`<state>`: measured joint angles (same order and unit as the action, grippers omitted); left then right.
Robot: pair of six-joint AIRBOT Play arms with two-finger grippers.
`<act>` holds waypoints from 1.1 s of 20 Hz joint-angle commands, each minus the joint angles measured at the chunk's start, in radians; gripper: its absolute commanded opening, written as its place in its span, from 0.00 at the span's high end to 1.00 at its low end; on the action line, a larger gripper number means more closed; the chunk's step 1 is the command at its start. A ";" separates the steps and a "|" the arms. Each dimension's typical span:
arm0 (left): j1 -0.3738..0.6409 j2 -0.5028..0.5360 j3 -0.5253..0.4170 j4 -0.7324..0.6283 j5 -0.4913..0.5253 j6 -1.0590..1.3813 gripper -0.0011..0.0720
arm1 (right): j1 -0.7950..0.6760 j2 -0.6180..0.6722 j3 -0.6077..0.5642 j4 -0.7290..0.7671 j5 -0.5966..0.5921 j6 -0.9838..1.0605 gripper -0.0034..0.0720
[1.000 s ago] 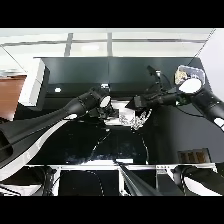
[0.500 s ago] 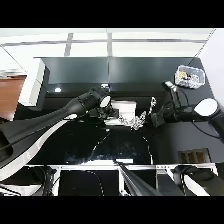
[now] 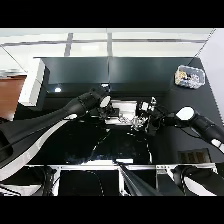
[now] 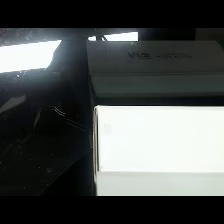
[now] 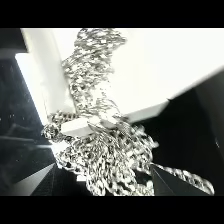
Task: Fold the box and place the chain.
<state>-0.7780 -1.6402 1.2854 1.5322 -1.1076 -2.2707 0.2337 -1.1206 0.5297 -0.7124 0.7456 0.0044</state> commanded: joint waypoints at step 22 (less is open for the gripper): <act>0.001 -0.001 0.001 -0.008 -0.001 0.000 0.95 | 0.003 0.043 0.009 -0.204 -0.019 0.317 0.93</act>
<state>-0.7776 -1.6405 1.2854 1.5242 -1.1084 -2.2707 0.2375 -1.1545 0.5323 -0.7780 0.7216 0.0605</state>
